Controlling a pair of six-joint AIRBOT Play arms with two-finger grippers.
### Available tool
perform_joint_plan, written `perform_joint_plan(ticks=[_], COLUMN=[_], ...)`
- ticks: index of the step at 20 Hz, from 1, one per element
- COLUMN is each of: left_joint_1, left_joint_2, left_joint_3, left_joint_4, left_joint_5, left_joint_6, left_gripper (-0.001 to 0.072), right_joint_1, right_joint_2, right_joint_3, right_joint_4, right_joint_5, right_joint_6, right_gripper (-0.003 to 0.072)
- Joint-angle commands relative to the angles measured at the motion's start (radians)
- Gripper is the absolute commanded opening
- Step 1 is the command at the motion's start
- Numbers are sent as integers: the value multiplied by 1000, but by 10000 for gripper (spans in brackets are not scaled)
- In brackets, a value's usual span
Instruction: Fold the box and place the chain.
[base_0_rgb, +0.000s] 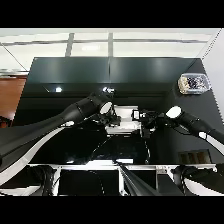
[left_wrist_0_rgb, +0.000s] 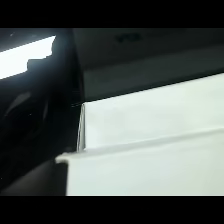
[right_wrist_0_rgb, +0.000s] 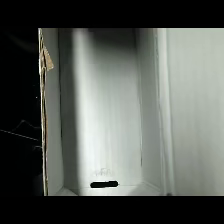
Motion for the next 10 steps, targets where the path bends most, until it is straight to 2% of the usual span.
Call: perform_joint_plan(ticks=[1,4,6,10], left_joint_1=[-14,-19,-21,-21], left_joint_2=[-18,-18,-18,-27], left_joint_3=[29,34,34,34], left_joint_4=[36,-13,-18,-5], left_joint_5=[-51,-53,-51,-52], left_joint_6=[-69,-71,-82,-127], left_gripper=[332,330,272,272], right_joint_1=[1,1,1,1], right_joint_2=[0,0,0,0], right_joint_3=[-1,-1,-1,-1], right_joint_4=[0,0,0,0], right_joint_5=[0,0,0,0], right_joint_6=[0,0,0,0], right_gripper=[345,345,345,345])
